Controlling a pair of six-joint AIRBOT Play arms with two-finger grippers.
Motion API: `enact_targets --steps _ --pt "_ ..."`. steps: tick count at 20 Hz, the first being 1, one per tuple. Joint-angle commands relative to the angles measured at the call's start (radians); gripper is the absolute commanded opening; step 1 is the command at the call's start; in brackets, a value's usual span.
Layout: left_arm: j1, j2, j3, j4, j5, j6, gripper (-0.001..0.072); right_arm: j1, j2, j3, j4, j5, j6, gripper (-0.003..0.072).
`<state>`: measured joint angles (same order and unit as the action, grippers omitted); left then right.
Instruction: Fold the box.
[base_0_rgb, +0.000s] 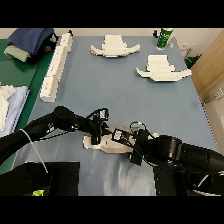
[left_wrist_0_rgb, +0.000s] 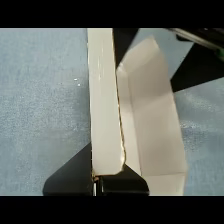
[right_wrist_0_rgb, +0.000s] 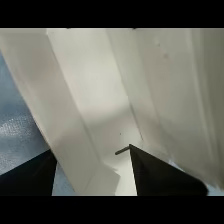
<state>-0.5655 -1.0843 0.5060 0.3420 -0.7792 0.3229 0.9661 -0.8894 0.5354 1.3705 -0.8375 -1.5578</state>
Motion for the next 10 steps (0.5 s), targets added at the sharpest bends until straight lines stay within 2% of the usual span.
enact_targets --steps 1,5,6,10 --pt "0.0 0.0 0.0 -0.001 0.0 0.0 0.0014 0.001 0.024 0.033 -0.077 -0.08 0.131 0.0645" --pt "0.0 0.0 0.0 -0.001 0.001 0.0 0.0014 0.001 0.03 0.035 -0.081 -0.09 0.253 0.0668" --pt "0.0 0.0 0.0 -0.001 0.0 0.0 0.0015 0.001 0.037 0.035 -0.081 -0.096 0.259 0.0698" --pt "0.0 0.0 0.0 -0.001 0.001 0.0 0.0014 -0.021 0.068 0.034 -0.104 -0.189 0.236 0.072"
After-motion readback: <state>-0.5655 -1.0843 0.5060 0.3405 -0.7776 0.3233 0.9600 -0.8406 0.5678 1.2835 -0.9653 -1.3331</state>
